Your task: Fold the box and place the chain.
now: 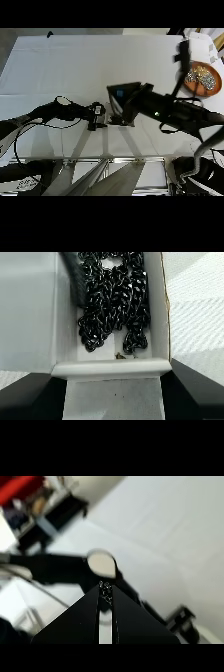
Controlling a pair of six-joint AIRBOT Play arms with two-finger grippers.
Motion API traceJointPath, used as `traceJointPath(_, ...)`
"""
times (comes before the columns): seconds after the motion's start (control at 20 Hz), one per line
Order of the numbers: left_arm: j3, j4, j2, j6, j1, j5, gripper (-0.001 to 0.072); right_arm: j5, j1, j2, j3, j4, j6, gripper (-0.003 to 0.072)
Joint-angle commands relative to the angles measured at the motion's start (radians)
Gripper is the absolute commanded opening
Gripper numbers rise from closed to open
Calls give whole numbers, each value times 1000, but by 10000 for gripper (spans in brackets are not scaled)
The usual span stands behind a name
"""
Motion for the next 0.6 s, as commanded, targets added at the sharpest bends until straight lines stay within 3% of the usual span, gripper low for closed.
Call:
traceJointPath(0.0,1,0,0,0,0,0,252,166,2,-80,0,-101,-3,14)
traceJointPath(0.25,1,0,0,0,0,0,252,190,2,-199,-3,-124,-3,14)
traceJointPath(0.55,1,0,0,0,0,0,252,257,-15,-249,-3,-183,-1,14)
